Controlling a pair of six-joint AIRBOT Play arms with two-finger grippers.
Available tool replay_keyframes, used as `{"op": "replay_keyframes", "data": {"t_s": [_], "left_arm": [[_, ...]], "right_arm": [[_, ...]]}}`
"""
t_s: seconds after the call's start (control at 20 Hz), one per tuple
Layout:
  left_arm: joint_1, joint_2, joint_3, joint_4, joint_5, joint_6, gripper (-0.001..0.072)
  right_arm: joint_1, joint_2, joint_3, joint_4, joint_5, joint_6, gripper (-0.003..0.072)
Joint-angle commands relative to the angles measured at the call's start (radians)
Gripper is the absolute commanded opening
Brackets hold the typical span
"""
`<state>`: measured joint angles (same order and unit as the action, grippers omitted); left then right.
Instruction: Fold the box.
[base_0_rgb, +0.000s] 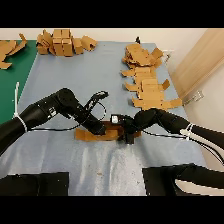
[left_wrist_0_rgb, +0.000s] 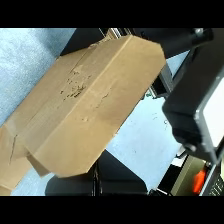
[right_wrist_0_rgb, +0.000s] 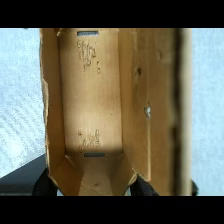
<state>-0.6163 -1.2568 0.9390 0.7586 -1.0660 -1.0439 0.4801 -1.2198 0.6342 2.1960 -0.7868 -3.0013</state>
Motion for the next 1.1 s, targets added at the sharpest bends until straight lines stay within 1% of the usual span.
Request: {"op": "replay_keyframes", "data": {"t_s": [0.0,0.05,0.15,0.4,0.65,0.85,0.95,1.05], "left_arm": [[0.001,0.0,0.0,0.0,0.004,0.0,0.0011],[0.001,0.0,0.0,0.0,0.004,0.0,0.0011],[0.001,0.0,0.0,0.0,0.004,0.0,0.0011],[0.001,-0.001,0.0,-0.004,0.023,0.0,0.001],[0.012,-0.024,0.001,-0.004,0.17,-0.029,0.0011],[0.095,-0.04,0.001,-0.007,0.243,-0.095,0.0011],[0.124,-0.052,0.001,-0.011,0.241,-0.098,0.0011],[0.122,-0.08,0.001,-0.014,0.221,-0.097,0.001]], "right_arm": [[0.0,-0.001,-0.001,0.0,-0.001,0.0,0.0562],[0.0,-0.001,-0.001,0.0,-0.001,0.0,0.0561],[0.0,-0.001,-0.001,-0.001,-0.001,0.0,0.049],[0.0,-0.001,-0.001,0.0,-0.001,0.0,0.0495],[0.0,-0.001,-0.001,0.0,-0.007,0.0,0.0495],[0.0,-0.001,-0.001,-0.001,-0.008,0.0,0.0495],[0.0,-0.001,-0.001,-0.001,-0.008,0.0,0.0495],[0.0,-0.001,-0.001,0.0,-0.008,0.0,0.0495]]}}
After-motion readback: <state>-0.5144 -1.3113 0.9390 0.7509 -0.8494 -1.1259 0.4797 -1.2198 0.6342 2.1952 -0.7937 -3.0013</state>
